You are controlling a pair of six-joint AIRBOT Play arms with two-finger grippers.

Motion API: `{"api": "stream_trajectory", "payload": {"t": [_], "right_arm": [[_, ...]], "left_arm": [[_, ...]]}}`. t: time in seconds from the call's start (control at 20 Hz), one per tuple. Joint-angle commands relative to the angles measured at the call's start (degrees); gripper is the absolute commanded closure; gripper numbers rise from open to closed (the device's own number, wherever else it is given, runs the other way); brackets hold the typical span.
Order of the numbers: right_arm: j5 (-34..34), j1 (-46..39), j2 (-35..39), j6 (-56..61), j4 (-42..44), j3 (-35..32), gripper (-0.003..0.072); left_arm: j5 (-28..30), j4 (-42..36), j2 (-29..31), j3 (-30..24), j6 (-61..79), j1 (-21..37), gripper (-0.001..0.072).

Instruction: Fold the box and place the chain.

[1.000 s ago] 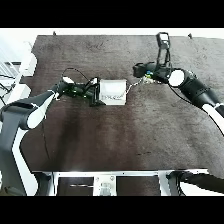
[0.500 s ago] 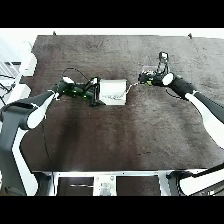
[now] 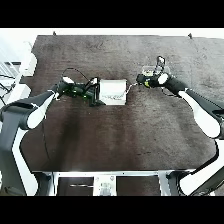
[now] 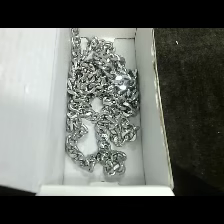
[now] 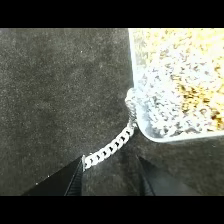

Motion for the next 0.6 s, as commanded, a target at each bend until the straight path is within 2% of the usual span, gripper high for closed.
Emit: {"api": "stream_trajectory", "payload": {"t": [0.0,0.25,0.35,0.4,0.55], "right_arm": [[5.2,0.0,-3.5,2.9,-0.9,4.5,0.0313],[10.6,0.0,-8.4,5.8,-3.4,11.0,0.0335],[11.4,0.0,-8.7,7.4,-4.4,11.5,0.0398],[11.4,0.1,-8.7,7.4,-4.4,11.5,0.0404],[12.8,0.2,-8.7,6.7,-4.4,11.5,0.0675]], "left_arm": [[-0.1,0.0,0.0,0.0,0.0,0.0,0.0214],[0.0,0.0,0.0,0.0,0.0,0.0,0.0213],[-0.1,0.0,0.0,0.0,0.0,0.0,0.0213],[-0.1,0.0,0.0,0.0,0.0,0.0,0.0213],[0.0,0.0,0.0,0.0,0.0,0.0,0.0213]]}}
